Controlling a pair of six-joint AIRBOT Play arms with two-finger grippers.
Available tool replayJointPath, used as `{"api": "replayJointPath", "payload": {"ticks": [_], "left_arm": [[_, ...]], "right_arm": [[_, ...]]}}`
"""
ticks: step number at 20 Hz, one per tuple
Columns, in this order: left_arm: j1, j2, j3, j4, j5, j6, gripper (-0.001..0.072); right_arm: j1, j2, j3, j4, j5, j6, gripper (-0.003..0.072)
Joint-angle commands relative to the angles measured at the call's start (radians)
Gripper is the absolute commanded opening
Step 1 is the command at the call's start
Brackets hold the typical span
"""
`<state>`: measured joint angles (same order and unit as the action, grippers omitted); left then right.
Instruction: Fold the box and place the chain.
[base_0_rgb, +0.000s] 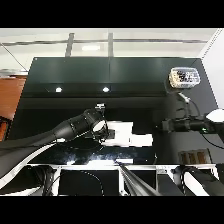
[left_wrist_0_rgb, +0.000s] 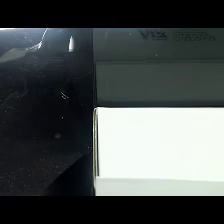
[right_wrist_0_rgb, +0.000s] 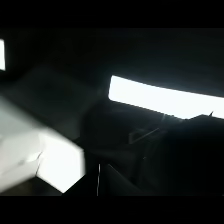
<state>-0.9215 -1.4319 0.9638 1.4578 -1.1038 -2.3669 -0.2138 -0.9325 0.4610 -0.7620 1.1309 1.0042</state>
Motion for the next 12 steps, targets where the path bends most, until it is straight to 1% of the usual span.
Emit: {"api": "replayJointPath", "payload": {"ticks": [1,4,6,8,11,12], "left_arm": [[0.001,0.000,0.000,0.000,-0.001,-0.001,0.0032],[0.001,0.000,0.000,-0.001,0.000,-0.001,0.0032],[0.001,0.000,0.000,-0.001,0.000,-0.001,0.0032],[0.000,0.000,0.000,-0.001,-0.001,-0.001,0.0032],[0.000,0.000,0.000,-0.001,-0.001,-0.001,0.0032],[0.000,0.000,0.000,-0.001,-0.001,-0.001,0.0032]], "right_arm": [[-0.124,-0.047,-0.084,0.003,0.005,0.182,0.0043],[0.030,-0.119,-0.116,0.014,0.013,0.182,0.0044],[0.159,-0.169,-0.115,0.073,-0.002,0.182,0.0044],[0.257,-0.198,-0.115,0.147,-0.032,0.180,0.0044],[0.328,-0.200,-0.113,0.235,-0.050,0.097,0.0054],[0.329,-0.200,-0.110,0.278,-0.026,0.056,0.0242]]}}
